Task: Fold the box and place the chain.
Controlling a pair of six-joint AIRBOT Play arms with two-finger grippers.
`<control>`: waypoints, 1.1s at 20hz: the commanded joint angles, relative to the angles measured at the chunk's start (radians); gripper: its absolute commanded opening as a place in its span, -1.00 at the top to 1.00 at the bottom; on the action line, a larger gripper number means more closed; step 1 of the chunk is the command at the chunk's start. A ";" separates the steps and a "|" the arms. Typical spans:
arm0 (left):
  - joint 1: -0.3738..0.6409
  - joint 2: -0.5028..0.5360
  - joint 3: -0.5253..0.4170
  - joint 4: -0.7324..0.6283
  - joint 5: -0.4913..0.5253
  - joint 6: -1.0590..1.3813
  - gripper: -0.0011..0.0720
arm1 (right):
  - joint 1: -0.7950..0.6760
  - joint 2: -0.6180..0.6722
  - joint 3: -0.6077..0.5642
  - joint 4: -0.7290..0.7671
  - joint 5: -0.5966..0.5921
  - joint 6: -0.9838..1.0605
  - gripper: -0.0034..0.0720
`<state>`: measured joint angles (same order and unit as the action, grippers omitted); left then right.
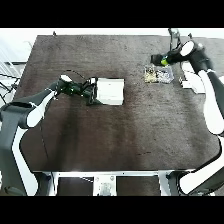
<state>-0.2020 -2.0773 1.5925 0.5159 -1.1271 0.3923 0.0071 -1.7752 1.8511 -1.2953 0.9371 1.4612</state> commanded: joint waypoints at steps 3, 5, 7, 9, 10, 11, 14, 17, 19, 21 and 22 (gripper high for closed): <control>0.000 0.000 0.000 0.000 0.000 0.000 -0.50 | 0.054 0.253 0.002 -0.006 0.057 -0.079 0.88; 0.000 0.000 0.000 0.000 0.000 0.000 -0.50 | 0.086 0.348 0.002 -0.011 0.074 -0.088 0.88; 0.000 0.000 0.000 0.000 0.000 0.000 -0.50 | 0.120 0.428 0.002 -0.045 0.090 -0.093 0.88; 0.000 0.000 0.000 0.000 0.000 0.000 -0.50 | 0.152 0.493 0.002 -0.059 0.107 -0.093 0.88; 0.000 0.000 0.000 0.000 0.000 0.000 -0.50 | 0.170 0.521 0.002 -0.059 0.123 -0.094 0.88; 0.000 0.000 0.000 0.000 0.000 0.000 -0.50 | 0.188 0.541 0.002 -0.059 0.146 -0.094 0.88; 0.000 0.000 0.000 0.000 0.000 0.000 -0.50 | 0.243 0.566 0.001 -0.059 0.230 -0.106 0.88; 0.000 0.000 0.000 0.000 0.000 0.000 -0.50 | 0.307 0.566 -0.018 -0.059 0.264 -0.105 0.88; 0.000 0.000 0.000 0.000 0.000 0.000 -0.50 | 0.356 0.565 -0.042 -0.059 0.263 -0.106 0.88; 0.000 0.000 0.000 0.000 0.000 0.000 -0.50 | 0.398 0.565 -0.068 -0.058 0.258 -0.105 0.88; 0.000 0.000 0.000 0.000 0.000 0.000 -0.50 | 0.420 0.565 -0.086 -0.058 0.243 -0.105 0.88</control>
